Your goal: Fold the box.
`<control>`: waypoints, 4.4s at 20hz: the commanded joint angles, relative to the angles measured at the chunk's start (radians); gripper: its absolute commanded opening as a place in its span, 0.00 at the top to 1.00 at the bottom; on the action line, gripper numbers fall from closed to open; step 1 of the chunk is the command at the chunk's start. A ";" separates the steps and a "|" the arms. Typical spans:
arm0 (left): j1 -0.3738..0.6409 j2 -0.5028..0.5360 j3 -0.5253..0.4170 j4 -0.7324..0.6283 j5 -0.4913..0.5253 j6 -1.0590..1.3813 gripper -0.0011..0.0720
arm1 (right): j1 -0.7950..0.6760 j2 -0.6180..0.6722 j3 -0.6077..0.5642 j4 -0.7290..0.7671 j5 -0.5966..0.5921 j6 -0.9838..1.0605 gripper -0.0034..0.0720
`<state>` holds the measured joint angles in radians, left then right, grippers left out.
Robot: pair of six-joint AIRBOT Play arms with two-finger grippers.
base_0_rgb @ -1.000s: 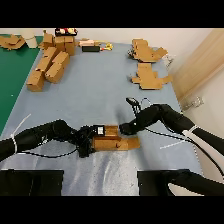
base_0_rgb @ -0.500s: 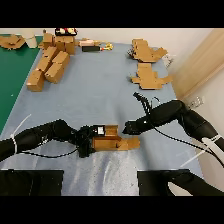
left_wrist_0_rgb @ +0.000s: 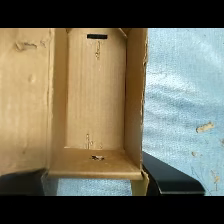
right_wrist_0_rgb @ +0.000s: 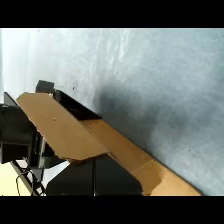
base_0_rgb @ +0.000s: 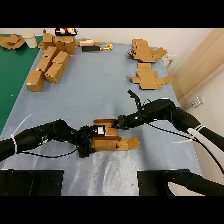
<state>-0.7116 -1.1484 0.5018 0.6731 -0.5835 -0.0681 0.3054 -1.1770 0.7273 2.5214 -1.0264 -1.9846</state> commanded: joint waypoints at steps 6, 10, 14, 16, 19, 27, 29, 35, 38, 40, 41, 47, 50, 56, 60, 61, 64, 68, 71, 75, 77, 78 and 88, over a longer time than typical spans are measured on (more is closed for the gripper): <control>0.001 0.000 0.000 0.000 0.000 0.000 0.39 | 0.000 -0.119 -0.005 -0.053 0.077 -0.042 0.96; 0.001 0.000 0.000 0.000 0.000 0.000 0.39 | 0.000 -0.124 -0.026 -0.059 0.086 -0.043 0.96; 0.001 0.000 0.000 0.000 0.000 0.000 0.39 | 0.000 -0.124 -0.027 -0.058 0.084 -0.043 0.96; 0.001 0.000 0.000 0.000 0.000 0.000 0.39 | 0.000 -0.123 -0.026 -0.057 0.084 -0.043 0.96; 0.001 0.000 0.000 0.000 0.000 0.000 0.39 | 0.000 -0.122 -0.027 -0.064 0.078 -0.043 0.96; 0.001 0.000 0.000 0.000 0.000 0.000 0.39 | -0.067 -0.055 0.026 -0.203 0.082 -0.028 0.96; 0.001 0.000 0.000 0.000 0.000 0.000 0.39 | -0.137 0.034 0.061 -0.240 0.044 -0.017 0.96; 0.001 0.000 0.000 0.000 0.000 0.000 0.39 | -0.109 0.264 -0.025 -0.401 -0.218 -0.167 0.95; 0.001 0.000 0.000 0.000 0.000 0.000 0.39 | -0.007 0.305 -0.121 -0.402 -0.227 -0.254 0.60; 0.001 0.000 0.000 0.000 0.000 0.000 0.39 | 0.061 0.289 -0.164 -0.410 -0.137 -0.357 0.29; 0.001 0.000 0.000 0.000 0.000 0.000 0.39 | 0.094 0.272 -0.174 -0.415 -0.072 -0.434 0.27; 0.001 0.000 0.000 0.000 0.000 0.000 0.39 | 0.196 0.220 -0.172 -0.570 0.059 -0.592 0.27; 0.001 0.000 0.000 0.000 0.000 0.000 0.39 | 0.198 0.220 -0.172 -0.570 0.059 -0.591 0.27; 0.001 0.000 0.000 0.000 0.000 0.000 0.39 | 0.202 0.220 -0.172 -0.510 0.097 -0.594 0.27; 0.001 0.000 0.000 0.000 0.000 0.000 0.39 | 0.202 0.223 -0.172 -0.405 0.099 -0.660 0.32; 0.001 0.000 0.000 0.000 0.000 0.000 0.39 | 0.202 0.223 -0.172 -0.402 0.099 -0.672 0.46; 0.001 0.000 0.000 0.000 0.000 0.000 0.39 | 0.202 0.223 -0.172 -0.403 0.101 -0.672 0.69; 0.001 0.000 0.000 0.000 0.000 0.000 0.39 | 0.202 0.223 -0.172 -0.400 0.119 -0.672 0.77; 0.001 0.000 0.000 0.000 0.000 0.000 0.39 | 0.215 0.221 -0.172 -0.393 0.166 -0.673 0.77; 0.001 0.000 0.000 0.000 0.000 0.000 0.39 | 0.288 0.195 -0.172 -0.396 0.180 -0.679 0.77; 0.001 0.000 0.000 0.000 0.000 0.000 0.39 | 0.306 0.184 -0.172 -0.394 0.186 -0.679 0.77; 0.001 0.000 0.000 0.000 0.000 0.000 0.39 | 0.306 0.181 -0.172 -0.394 0.193 -0.679 0.76; 0.001 0.000 0.000 0.000 0.000 0.000 0.39 | 0.306 0.179 -0.172 -0.373 0.198 -0.677 0.31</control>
<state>-0.7116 -1.1484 0.5018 0.6739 -0.5842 -0.0673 0.6102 -0.9974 0.5556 2.1357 -0.8200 -2.6633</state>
